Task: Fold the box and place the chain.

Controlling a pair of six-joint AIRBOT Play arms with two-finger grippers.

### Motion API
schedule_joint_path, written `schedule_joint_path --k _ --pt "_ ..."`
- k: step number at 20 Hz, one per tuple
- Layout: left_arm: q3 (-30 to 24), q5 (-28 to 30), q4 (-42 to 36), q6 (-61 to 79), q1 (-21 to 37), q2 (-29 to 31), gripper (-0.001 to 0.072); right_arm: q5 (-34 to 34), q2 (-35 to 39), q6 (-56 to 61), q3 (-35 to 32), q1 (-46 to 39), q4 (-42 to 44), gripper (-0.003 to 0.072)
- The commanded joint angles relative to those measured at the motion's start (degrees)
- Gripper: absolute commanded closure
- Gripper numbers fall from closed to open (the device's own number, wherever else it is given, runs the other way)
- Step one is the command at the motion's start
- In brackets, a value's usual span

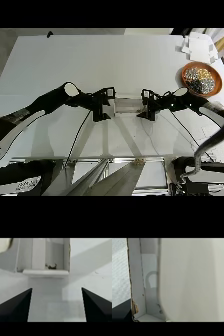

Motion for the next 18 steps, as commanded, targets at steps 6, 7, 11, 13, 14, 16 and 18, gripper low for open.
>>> schedule_joint_path --k 6,7,11,13,14,16,18 --pt "-1.25 6.49 -11.58 18.69 0.17 -5.16 0.0011 0.02 -0.02 0.00 -0.02 0.04 0.00 0.0127" --pt "-1.25 6.60 -11.58 19.21 0.17 -5.57 0.0010 0.00 -0.02 0.00 -0.02 0.04 0.00 0.0127" --pt "-1.25 6.58 -13.77 21.73 -0.83 -6.64 0.0009 0.02 -0.02 0.00 -0.02 0.04 0.00 0.0127" --pt "-1.25 6.99 -16.39 24.61 -1.64 -7.21 0.0009 0.02 -0.02 0.00 -0.02 0.04 -0.02 0.0127" --pt "-1.22 7.52 -17.20 24.72 -1.99 -7.58 0.0009 0.02 -0.02 0.00 -0.02 0.04 0.00 0.0127" --pt "-1.22 8.04 -18.10 24.70 -2.38 -8.33 0.0009 0.02 -0.02 0.00 -0.02 0.04 -0.02 0.0127" --pt "-1.25 8.33 -18.49 24.57 -2.73 -8.76 0.0014 0.02 -0.02 0.00 -0.02 0.04 -0.02 0.0127"
